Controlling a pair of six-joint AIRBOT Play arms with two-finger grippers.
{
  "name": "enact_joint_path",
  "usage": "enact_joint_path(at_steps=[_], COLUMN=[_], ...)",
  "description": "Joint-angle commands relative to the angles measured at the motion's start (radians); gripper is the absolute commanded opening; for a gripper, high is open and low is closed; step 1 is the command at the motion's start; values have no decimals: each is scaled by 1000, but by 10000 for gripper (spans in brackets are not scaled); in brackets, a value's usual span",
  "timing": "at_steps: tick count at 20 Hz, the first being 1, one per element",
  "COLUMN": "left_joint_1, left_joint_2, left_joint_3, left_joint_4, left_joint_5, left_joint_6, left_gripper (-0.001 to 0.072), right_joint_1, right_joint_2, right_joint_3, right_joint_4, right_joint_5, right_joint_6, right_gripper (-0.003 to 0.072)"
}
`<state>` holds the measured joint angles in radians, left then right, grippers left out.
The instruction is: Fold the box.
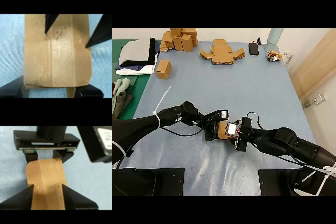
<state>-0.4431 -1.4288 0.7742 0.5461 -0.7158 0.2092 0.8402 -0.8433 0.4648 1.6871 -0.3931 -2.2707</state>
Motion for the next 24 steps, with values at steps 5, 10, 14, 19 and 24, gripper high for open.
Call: enact_joint_path(at_steps=[5,10,14,19,24], left_joint_1=[1,0,1,1,1], left_joint_2=[-1,-1,-1,-1,-1], left_joint_3=[0,0,0,0,0], left_joint_4=[0,0,0,0,0], left_joint_5=[0,0,0,0,0], left_joint_6=[0,0,0,0,0], left_gripper=[514,513,514,514,514], right_joint_1=[25,80,82,81,76], right_joint_2=[1,1,-28,-55,-55], right_joint_3=[-3,-9,-9,-9,-9], right_joint_4=[-191,-218,-227,-296,-296], right_joint_5=[13,19,20,64,64], right_joint_6=[-7,-7,-7,-6,-6], right_gripper=[554,553,550,446,380])
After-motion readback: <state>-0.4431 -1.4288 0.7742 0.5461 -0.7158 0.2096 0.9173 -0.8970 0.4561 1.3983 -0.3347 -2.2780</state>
